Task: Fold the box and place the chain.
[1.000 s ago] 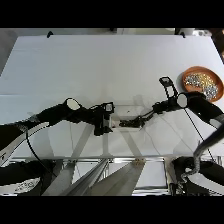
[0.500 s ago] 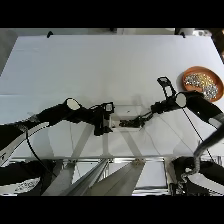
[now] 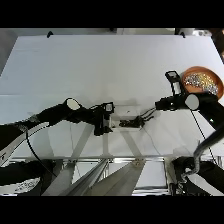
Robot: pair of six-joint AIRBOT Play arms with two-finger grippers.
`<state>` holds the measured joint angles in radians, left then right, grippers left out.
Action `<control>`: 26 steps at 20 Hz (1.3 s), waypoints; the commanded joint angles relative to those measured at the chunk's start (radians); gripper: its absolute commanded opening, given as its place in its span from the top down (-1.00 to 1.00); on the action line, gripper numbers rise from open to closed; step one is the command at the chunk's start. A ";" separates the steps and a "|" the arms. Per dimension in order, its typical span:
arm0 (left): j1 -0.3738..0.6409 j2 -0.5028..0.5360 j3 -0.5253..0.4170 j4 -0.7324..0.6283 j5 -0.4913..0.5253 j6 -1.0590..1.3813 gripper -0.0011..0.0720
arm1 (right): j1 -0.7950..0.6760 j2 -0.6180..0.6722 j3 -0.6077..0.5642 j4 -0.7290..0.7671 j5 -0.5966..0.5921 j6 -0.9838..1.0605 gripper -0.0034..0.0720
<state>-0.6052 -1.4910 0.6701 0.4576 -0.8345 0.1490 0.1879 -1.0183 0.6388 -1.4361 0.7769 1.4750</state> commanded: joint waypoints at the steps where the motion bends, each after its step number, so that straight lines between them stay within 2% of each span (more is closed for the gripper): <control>1: -0.001 0.000 0.001 0.000 0.000 0.000 0.18 | 0.000 0.140 0.001 0.185 0.037 -0.082 0.87; 7: -0.001 0.000 0.001 0.000 -0.003 0.000 0.18 | 0.000 0.349 0.001 0.581 0.114 -0.302 0.87; 13: -0.001 0.000 0.001 0.000 -0.007 0.000 0.18 | 0.000 0.397 0.001 0.921 0.233 -0.509 0.87; 18: -0.001 0.000 0.001 0.000 -0.007 0.000 0.18 | 0.000 0.397 0.000 0.978 0.256 -0.545 0.87; 23: -0.001 0.000 0.001 0.000 -0.007 0.000 0.18 | 0.000 0.397 0.000 1.200 0.270 -0.648 0.87; 26: -0.001 0.000 0.001 0.000 -0.007 0.000 0.18 | 0.000 0.397 0.000 1.211 0.259 -0.676 0.87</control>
<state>-0.6056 -1.4910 0.6704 0.4572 -0.8398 0.1486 0.1879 -0.6224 0.6388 -0.2882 1.0393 0.8459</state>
